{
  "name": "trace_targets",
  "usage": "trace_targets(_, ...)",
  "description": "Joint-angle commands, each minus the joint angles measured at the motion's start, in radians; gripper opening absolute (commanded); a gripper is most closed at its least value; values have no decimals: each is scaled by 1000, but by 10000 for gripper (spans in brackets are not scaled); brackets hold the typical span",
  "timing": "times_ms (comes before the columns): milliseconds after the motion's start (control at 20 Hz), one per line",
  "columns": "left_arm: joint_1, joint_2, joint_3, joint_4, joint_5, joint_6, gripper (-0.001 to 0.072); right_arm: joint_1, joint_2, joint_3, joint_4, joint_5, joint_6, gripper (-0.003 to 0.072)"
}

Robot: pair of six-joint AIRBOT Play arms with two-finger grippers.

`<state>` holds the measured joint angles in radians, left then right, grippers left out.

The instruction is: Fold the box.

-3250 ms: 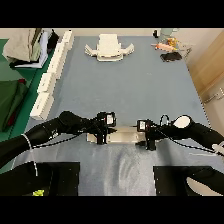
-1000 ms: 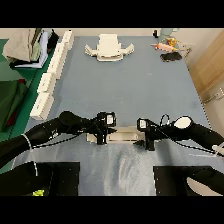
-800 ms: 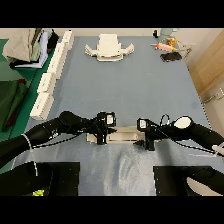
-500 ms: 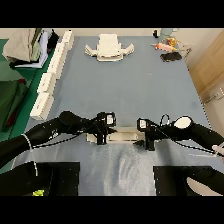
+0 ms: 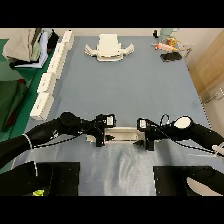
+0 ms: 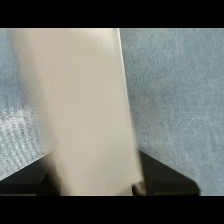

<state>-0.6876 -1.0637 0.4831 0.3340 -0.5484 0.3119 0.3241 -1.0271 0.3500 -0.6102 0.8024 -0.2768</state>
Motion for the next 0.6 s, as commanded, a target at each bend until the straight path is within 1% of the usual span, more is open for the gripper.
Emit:
trace_targets(0,23,40,2,13,51,-63,455,0,0,0,0,1,-1,469)
trace_targets(50,42,66,2,54,51,-149,555,0,0,0,0,1,-1,469)
trace_targets(100,69,98,2,134,42,-281,608,0,0,0,0,1,-1,469)
trace_targets(150,98,135,2,235,12,-417,608,0,0,0,0,1,-1,469)
trace_targets(250,159,224,2,427,-114,-665,607,0,0,0,0,1,-1,469)
trace_targets(300,188,270,2,501,-186,-773,589,0,0,0,0,1,-1,469)
trace_targets(350,212,313,2,544,-246,-882,580,0,0,0,0,1,-1,469)
trace_targets(400,237,356,2,550,-301,-1012,579,0,0,0,0,1,-1,468)
trace_targets(500,261,426,2,546,-368,-1288,575,0,0,0,0,1,-1,469)
trace_targets(550,259,447,2,547,-385,-1399,315,0,0,0,0,1,-1,469)
